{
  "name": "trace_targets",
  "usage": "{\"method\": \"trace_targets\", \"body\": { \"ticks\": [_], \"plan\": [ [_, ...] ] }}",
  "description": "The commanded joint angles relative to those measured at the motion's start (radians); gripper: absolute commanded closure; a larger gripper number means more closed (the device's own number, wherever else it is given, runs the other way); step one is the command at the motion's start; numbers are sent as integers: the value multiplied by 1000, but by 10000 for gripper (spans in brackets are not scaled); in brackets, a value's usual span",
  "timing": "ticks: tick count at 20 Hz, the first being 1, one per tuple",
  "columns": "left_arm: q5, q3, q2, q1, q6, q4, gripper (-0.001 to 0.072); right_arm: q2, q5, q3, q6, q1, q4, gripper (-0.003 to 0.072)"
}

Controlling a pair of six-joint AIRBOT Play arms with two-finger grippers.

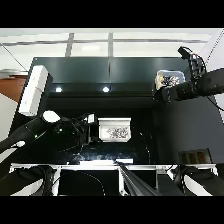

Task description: Fold the box and place the chain.

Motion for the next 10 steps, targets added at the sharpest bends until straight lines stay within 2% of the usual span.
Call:
{"method": "trace_targets", "body": {
  "ticks": [1,5,10],
  "plan": [
    [27,0,-9,-10,-1,0,5,1,0,0,0,0,0,69],
    [29,3,-48,-29,-2,6,5,1,0,0,0,0,0,69],
    [32,3,-48,-32,-1,4,4,1,3,0,0,0,0,69]
  ]
}}
